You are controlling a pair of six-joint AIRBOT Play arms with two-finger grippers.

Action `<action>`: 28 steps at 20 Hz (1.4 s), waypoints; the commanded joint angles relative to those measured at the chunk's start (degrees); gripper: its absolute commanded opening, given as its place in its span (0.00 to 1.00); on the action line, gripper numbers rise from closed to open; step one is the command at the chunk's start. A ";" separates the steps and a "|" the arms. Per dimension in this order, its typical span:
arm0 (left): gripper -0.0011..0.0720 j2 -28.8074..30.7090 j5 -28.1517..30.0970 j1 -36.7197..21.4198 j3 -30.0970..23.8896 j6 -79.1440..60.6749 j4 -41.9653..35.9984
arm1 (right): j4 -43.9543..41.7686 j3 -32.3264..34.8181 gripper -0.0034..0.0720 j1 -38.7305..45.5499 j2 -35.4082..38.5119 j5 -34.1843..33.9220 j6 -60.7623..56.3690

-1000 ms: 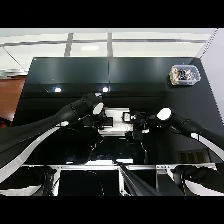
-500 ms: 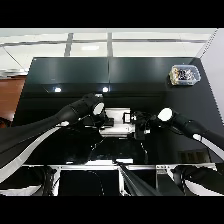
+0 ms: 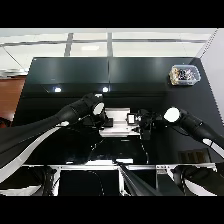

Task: Fold the box and place the chain.

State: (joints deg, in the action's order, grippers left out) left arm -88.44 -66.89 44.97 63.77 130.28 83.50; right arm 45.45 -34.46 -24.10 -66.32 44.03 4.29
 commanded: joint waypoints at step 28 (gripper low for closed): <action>0.05 0.00 0.42 -0.04 0.04 0.02 -0.02 | -17.31 0.02 0.55 -0.07 -5.51 -0.52 0.20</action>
